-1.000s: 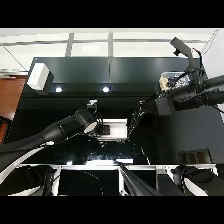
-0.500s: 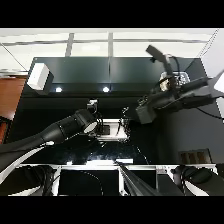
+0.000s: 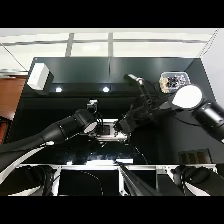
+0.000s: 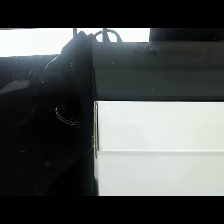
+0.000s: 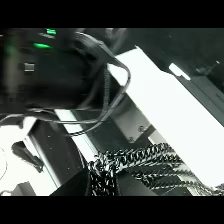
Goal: Fold the box and place the chain.
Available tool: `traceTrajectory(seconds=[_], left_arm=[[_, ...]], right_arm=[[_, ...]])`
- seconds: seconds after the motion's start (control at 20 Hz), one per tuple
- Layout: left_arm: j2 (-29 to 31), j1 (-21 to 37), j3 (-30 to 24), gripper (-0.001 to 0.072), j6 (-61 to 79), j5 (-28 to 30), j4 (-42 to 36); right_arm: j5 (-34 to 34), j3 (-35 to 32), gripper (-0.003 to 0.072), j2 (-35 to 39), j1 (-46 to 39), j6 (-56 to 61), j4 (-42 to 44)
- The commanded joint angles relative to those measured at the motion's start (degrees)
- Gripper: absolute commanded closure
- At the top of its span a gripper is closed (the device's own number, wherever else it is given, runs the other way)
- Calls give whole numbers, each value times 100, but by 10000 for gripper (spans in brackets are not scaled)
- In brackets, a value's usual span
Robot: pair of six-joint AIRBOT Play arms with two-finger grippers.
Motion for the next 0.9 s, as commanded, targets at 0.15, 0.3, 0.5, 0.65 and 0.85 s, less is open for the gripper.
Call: traceTrajectory(seconds=[0.15,0.3,0.5,0.65,0.85], left_arm=[[2,2,7,678,2,2,2],[2,2,7,679,2,0,0],[2,2,7,679,0,-9,2],[2,2,7,679,2,-17,2],[2,2,7,679,2,-15,2]], right_arm=[[-695,-455,665,-354,111,-87,0],[-262,-450,294,-245,-205,-184,-28],[595,-479,310,638,-1434,-466,-621],[13,-1263,313,1519,-2026,-857,-1316],[-1711,-3097,39,1764,-1661,-1384,-1316]])
